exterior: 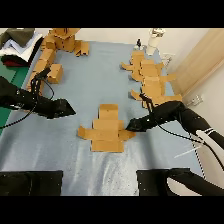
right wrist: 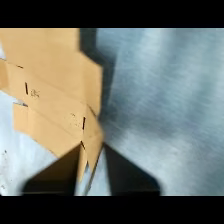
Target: Fold the box.
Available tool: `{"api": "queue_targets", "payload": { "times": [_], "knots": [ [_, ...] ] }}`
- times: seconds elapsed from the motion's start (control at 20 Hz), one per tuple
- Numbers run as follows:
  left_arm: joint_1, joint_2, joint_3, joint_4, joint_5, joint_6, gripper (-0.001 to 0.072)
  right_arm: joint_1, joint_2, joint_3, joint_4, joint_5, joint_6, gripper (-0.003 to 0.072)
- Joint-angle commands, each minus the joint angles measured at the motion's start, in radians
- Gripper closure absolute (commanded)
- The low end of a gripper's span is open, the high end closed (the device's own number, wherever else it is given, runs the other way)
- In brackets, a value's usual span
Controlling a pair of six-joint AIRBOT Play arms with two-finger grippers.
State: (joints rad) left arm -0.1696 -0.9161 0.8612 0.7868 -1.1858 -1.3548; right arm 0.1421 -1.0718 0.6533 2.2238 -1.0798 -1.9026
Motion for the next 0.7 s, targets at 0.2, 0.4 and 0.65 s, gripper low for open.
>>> {"api": "queue_targets", "payload": {
  "times": [0.2,0.4,0.65],
  "knots": [
    [0.027,-0.009,0.0,0.002,-0.059,0.005,0.024,0.063,-0.002,-0.006,-0.198,0.035,0.168,0.028],
    [0.028,-0.009,0.0,0.002,-0.064,0.005,0.024,0.064,-0.031,-0.016,-0.1,0.032,0.163,0.0283],
    [0.028,-0.024,0.0,0.002,-0.088,0.005,0.0239,0.093,-0.109,-0.033,0.01,0.038,0.063,0.0459]
  ]
}}
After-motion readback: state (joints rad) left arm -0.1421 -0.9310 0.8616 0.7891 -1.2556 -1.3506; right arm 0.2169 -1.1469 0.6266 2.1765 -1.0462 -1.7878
